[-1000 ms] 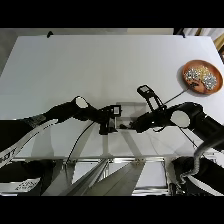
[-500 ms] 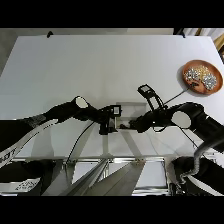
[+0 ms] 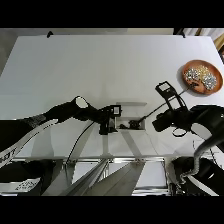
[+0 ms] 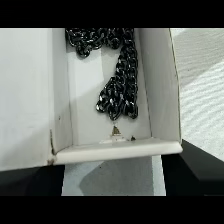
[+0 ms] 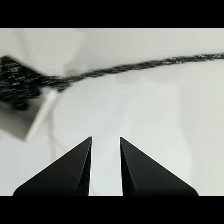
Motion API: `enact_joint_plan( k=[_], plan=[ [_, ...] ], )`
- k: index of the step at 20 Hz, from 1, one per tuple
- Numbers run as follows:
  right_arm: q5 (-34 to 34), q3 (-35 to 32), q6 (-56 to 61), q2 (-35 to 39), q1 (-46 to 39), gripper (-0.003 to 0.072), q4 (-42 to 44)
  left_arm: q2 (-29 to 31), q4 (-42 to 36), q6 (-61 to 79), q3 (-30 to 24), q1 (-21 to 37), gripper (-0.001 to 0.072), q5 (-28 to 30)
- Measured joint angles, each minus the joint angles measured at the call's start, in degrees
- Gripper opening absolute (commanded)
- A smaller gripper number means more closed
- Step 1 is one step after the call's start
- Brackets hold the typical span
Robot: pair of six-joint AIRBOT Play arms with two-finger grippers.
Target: Fold the box and place the chain.
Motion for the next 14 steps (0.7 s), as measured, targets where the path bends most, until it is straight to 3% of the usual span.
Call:
enact_joint_plan(
  k=[6, 10, 14],
  plan=[
    [-4.59, 0.96, -3.39, -6.34, -17.18, 0.0247, -3.21, 0.00, 0.00, 0.02, 0.00, 0.00, 0.0334, -0.02],
    [-9.68, 5.14, -7.74, -16.17, -28.37, 0.0247, -1.46, 0.00, 0.00, 0.02, 0.00, 0.00, 0.0334, 0.00],
    [-11.23, 13.11, -10.88, -28.15, -32.46, 0.0260, -0.33, 0.00, -0.02, 0.02, 0.00, 0.00, 0.0334, 0.00]
  ],
)
